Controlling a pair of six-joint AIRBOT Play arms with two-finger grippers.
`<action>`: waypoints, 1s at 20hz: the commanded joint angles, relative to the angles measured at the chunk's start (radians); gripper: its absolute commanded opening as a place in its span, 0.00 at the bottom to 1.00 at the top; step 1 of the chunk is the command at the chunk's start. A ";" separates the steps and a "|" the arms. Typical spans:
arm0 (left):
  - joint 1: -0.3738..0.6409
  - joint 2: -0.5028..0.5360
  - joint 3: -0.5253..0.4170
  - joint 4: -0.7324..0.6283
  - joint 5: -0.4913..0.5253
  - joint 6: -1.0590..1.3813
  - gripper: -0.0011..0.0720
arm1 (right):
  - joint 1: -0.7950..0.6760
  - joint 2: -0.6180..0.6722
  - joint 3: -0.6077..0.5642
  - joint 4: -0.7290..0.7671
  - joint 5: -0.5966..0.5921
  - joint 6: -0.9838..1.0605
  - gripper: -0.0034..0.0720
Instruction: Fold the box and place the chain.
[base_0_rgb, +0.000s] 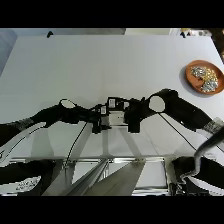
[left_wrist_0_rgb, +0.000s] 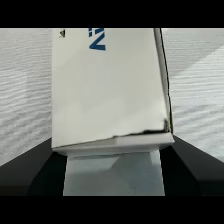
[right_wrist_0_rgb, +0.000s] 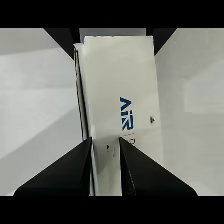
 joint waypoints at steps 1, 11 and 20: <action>0.000 0.001 0.000 -0.001 0.001 -0.001 0.22 | 0.001 0.000 -0.017 0.020 0.005 0.000 0.31; 0.000 0.001 0.000 -0.001 0.002 -0.001 0.22 | 0.000 0.028 -0.016 0.035 -0.009 0.000 0.58; 0.000 0.001 0.000 -0.001 0.002 -0.001 0.22 | 0.000 0.064 -0.017 0.037 -0.008 0.003 0.15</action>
